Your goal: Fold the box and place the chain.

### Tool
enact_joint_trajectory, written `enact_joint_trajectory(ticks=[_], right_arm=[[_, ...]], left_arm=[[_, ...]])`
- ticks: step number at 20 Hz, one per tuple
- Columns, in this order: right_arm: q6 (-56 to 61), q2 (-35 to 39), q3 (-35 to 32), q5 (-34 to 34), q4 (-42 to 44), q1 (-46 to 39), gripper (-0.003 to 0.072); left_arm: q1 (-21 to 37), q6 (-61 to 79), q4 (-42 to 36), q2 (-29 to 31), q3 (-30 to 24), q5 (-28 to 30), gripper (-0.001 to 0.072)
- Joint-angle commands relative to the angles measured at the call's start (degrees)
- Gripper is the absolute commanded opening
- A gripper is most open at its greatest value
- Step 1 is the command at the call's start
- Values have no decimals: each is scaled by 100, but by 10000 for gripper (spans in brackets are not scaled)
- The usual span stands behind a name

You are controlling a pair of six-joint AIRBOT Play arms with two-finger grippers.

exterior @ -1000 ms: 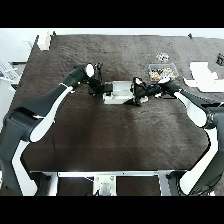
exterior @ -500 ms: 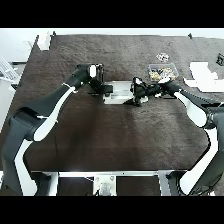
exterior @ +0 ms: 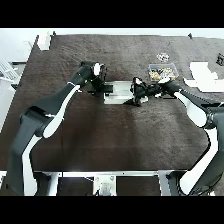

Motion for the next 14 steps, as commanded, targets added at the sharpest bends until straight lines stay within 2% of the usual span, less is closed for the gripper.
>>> enact_joint_trajectory(ticks=[1, 14], right_arm=[[0, 2, 4, 0, 2, -2, 590], [0, 2, 4, 0, 0, -2, 590]], left_arm=[[-15, -26, 59, -66, 81, -79, 497], [-83, -39, -129, -96, 81, -42, 488]])
